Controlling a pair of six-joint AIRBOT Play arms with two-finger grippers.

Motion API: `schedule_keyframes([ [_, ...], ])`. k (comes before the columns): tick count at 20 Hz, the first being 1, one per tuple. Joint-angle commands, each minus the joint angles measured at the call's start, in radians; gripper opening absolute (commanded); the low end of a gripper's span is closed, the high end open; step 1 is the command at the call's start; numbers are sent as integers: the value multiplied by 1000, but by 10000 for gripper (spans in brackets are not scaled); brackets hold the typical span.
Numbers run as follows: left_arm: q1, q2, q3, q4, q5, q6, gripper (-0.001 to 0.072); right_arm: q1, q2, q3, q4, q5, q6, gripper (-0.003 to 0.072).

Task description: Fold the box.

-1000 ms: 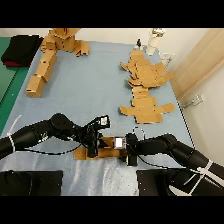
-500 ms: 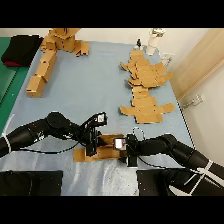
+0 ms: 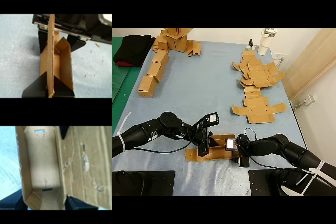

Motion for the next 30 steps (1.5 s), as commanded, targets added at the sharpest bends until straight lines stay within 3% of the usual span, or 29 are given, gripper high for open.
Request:
schedule_keyframes([
  [1,1,-3,0,-5,2,3,13,5,-1,0,-1,2,-1,581],
  [8,1,-3,0,-15,10,4,13,5,-1,0,0,0,0,575],
  [10,1,-3,0,-21,26,4,13,5,-1,0,-1,-1,0,443],
  [30,0,-2,2,-79,47,-3,13,5,-1,0,-2,-2,-1,447],
])
